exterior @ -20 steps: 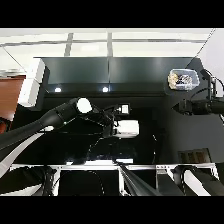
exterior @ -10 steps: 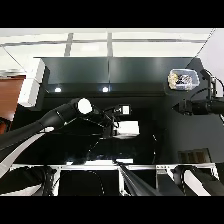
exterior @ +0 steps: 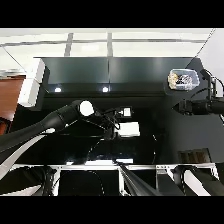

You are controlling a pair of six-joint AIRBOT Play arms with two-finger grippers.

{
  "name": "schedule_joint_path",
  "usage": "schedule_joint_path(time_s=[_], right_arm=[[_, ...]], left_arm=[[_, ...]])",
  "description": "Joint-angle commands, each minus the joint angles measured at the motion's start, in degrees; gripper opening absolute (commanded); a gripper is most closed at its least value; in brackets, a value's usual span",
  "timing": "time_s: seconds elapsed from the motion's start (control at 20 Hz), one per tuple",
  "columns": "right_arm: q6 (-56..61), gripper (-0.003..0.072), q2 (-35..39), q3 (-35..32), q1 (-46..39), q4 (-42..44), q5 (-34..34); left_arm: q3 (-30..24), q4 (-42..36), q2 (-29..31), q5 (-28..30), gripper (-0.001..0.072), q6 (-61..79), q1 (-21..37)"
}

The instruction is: Fold the box and place the chain.

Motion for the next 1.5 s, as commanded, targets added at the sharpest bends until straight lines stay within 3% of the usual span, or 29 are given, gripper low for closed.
schedule_joint_path(time_s=[0.0, 1.45], right_arm=[[0.0, 0.0008, 0.0, 0.0, 0.0, 0.0, 0.0], [0.0, 0.0008, 0.0, 0.0, 0.0, 0.0, -0.1]], left_arm=[[0.0, 1.5, 0.0, 1.3, 0.0707, -1.2, -0.1], [0.0, 4.5, 0.1, 2.2, 0.0707, -1.2, -1.1]])
